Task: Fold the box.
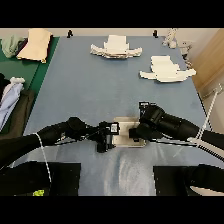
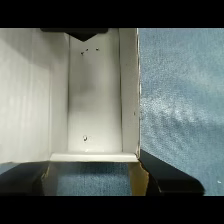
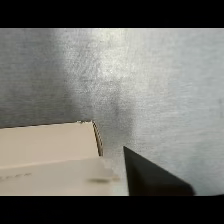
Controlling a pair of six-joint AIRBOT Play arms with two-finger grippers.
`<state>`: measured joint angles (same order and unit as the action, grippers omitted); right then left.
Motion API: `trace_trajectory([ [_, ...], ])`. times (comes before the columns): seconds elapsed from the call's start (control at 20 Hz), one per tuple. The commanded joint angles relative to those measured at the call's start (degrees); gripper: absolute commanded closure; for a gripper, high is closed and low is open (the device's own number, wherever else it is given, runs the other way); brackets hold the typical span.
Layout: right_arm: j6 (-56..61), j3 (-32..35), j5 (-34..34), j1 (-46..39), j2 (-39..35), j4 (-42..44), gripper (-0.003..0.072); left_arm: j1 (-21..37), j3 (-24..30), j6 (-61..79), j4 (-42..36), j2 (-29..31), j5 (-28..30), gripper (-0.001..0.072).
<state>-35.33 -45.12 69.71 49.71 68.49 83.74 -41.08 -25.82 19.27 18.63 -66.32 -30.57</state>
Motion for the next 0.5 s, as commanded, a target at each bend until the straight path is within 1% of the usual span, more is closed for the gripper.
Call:
trace_trajectory([
  [0.0, -0.28, -0.02, 0.26, 0.02, -0.04, 0.28, 0.0626, -0.02, -0.07, -0.02, 0.00, -0.02, 0.02, 0.0262],
  [0.05, -0.50, -0.02, 0.26, 0.02, -0.04, 0.57, 0.0686, -0.02, -0.07, -0.02, 0.02, -0.02, 0.02, 0.0263],
  [0.1, -0.68, -0.02, 0.20, 0.02, -0.04, 0.68, 0.0686, -0.02, -0.07, -0.02, 0.00, -0.02, 0.02, 0.0262],
  [0.15, -0.66, -0.04, 0.22, 0.02, -0.04, 0.70, 0.0662, -0.02, -0.07, -0.02, 0.00, -0.02, 0.02, 0.0262],
  [0.25, -0.66, -0.04, 0.24, 0.02, -0.04, 0.66, -0.0020, -0.02, -0.07, -0.02, 0.02, -0.04, 0.02, 0.0262],
  [0.35, -0.66, -0.07, 0.74, 0.00, -0.07, 0.68, -0.0034, -0.02, -0.09, -0.02, 0.02, -0.02, 0.02, 0.0262],
  [0.45, -0.70, -1.14, 3.72, -0.63, -0.07, 0.68, -0.0034, -0.02, -0.07, -0.02, 0.00, -0.04, 0.02, 0.0262],
])
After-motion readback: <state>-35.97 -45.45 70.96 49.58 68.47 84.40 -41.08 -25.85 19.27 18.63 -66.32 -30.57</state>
